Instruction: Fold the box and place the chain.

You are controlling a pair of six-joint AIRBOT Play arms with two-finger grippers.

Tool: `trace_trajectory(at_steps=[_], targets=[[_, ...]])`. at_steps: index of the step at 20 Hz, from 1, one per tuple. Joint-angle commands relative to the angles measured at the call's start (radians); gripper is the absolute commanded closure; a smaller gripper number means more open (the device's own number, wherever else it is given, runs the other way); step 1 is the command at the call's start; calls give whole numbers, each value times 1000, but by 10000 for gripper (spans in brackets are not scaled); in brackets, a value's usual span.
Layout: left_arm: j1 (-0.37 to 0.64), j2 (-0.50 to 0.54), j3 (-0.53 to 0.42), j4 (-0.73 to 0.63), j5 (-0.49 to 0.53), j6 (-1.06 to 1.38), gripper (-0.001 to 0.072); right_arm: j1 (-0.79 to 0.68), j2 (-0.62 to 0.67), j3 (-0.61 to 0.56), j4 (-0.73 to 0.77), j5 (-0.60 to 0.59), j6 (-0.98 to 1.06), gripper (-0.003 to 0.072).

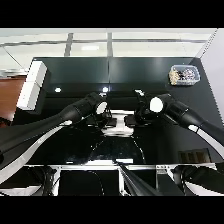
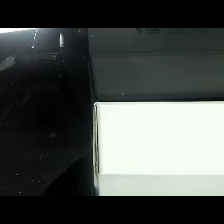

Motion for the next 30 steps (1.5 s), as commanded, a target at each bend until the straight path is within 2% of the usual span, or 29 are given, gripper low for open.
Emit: trace_trajectory(at_steps=[1,5,10,17,18,19,20,24,25,26,30], targets=[[0,-1,0,1,0,0,684,73,-34,64,-203,33,212,338],[0,-1,0,1,0,0,684,126,-103,128,-271,135,348,339],[0,-1,0,1,0,0,684,157,-120,128,-275,123,480,339],[0,-1,0,1,3,0,684,156,-133,126,-275,164,495,353],[0,-1,0,1,3,0,684,156,-137,127,-276,164,499,522],[0,-1,0,1,3,0,684,158,-138,127,-278,159,502,638],[0,-1,0,1,3,0,684,160,-138,127,-280,155,514,670],[0,-1,0,1,3,0,684,160,-138,127,-280,147,516,664],[0,-1,0,1,3,0,684,161,-138,127,-278,140,517,526],[0,-1,0,1,3,0,684,161,-138,127,-274,132,516,482],[0,-1,0,1,3,0,684,160,-141,127,-274,129,516,485]])
